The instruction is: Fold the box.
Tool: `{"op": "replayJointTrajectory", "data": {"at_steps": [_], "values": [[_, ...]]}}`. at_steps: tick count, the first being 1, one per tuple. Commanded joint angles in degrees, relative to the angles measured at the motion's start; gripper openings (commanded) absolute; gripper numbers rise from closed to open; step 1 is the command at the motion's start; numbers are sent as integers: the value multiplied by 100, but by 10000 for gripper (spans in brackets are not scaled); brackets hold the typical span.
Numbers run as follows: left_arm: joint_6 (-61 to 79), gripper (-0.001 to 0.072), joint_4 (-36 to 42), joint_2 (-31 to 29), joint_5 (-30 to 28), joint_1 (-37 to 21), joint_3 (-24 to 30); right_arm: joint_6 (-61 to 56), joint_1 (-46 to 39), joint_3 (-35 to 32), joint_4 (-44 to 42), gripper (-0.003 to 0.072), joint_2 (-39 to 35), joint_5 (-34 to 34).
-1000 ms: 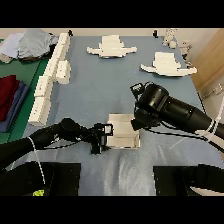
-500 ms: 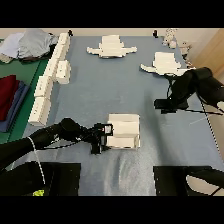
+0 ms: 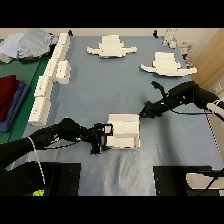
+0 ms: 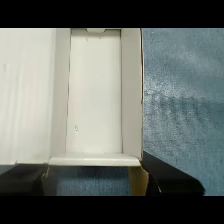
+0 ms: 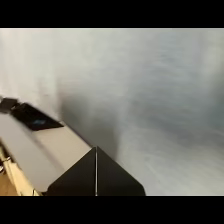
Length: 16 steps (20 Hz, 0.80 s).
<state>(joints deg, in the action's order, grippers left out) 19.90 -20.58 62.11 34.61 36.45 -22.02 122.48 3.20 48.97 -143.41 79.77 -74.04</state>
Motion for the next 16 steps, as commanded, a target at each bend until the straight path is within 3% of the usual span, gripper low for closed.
{"op": "replayJointTrajectory", "data": {"at_steps": [1, 12, 16], "values": [[0, 451, -2, 0, 4, 0, 0, 1445, 155, -297, -964, -1, 7, -313], [2, 451, 0, 0, 0, 0, 0, 2031, 361, -704, -859, 22, -776, -203], [0, 451, 0, 0, -2, 0, 0, 2079, 1029, -1139, -463, 23, -1405, 546]]}}
